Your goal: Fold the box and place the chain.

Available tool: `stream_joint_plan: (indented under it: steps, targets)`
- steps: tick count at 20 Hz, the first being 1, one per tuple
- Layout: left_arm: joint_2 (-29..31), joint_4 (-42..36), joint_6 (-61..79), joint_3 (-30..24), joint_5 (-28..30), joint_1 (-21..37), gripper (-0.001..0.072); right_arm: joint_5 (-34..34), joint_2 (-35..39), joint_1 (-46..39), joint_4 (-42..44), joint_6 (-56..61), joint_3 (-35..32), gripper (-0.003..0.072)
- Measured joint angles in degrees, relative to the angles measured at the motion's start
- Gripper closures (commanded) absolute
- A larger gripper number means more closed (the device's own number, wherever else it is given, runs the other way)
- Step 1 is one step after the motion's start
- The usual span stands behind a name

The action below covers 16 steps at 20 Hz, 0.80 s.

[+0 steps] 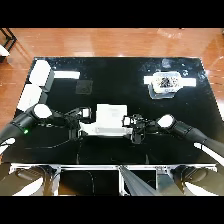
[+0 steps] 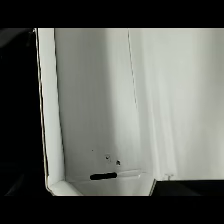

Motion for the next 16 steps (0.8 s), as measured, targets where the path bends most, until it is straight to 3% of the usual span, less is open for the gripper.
stream_joint_plan:
  steps: [5,7,11,16]
  targets:
    - [-2.43,-0.83,4.28,-0.07,4.28,-3.23,0.0119,0.0,0.0,0.0,-0.02,0.0,0.0,0.0228]
    - [-2.93,-1.07,4.92,-0.09,5.11,-4.76,0.0251,0.0,0.0,0.0,-0.02,0.02,0.0,0.0229]
    - [-3.39,-1.09,5.33,-0.07,6.6,-6.49,0.035,0.0,0.0,0.0,-0.04,0.0,0.0,0.0229]
    - [-3.52,-1.38,5.42,0.0,7.19,-7.08,0.0365,0.0,0.0,0.0,-0.04,0.0,0.0,0.0229]
